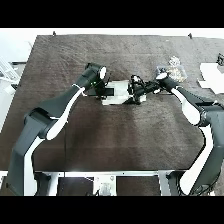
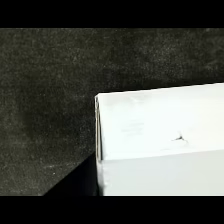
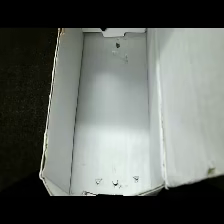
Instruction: Fold the box and place the chain.
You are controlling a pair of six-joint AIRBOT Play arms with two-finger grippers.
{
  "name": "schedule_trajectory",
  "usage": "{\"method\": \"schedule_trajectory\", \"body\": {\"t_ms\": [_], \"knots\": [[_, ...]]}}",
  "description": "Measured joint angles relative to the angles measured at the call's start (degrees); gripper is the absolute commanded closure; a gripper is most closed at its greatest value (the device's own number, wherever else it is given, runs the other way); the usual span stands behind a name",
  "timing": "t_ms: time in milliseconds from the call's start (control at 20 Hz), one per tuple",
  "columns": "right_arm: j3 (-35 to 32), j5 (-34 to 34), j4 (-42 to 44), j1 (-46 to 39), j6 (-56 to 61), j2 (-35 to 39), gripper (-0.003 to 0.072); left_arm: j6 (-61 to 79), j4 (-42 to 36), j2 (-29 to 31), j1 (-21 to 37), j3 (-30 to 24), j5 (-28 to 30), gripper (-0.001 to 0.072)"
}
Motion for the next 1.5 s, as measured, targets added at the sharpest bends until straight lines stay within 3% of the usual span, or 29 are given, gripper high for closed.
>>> {"method": "schedule_trajectory", "body": {"t_ms": [100, 200, 650, 1250, 1500], "knots": [[0.0, 0.02, 0.0, 0.0, 0.0, 0.0, 0.0102, 0.61, 0.07, 0.0, 0.0, 0.0, 0.0, 0.0663], [0.0, -0.07, -0.26, 0.0, -0.07, 0.0, 0.0102, 1.2, 0.2, 0.02, 0.0, 0.0, -0.11, 0.0058], [0.0, 0.02, -0.07, -0.04, -0.04, -0.02, 0.0102, 3.13, -3.21, 0.37, 0.57, 1.46, -2.25, 0.0051], [0.0, 0.0, 0.02, -0.04, 0.02, -0.02, 0.0102, 16.59, -9.16, 6.23, 5.35, 1.64, -11.67, 0.0052], [0.0, 0.0, 0.02, -0.04, 0.02, -0.02, 0.0102, 22.71, -9.38, 6.67, 7.41, 0.68, -11.06, 0.0052]]}}
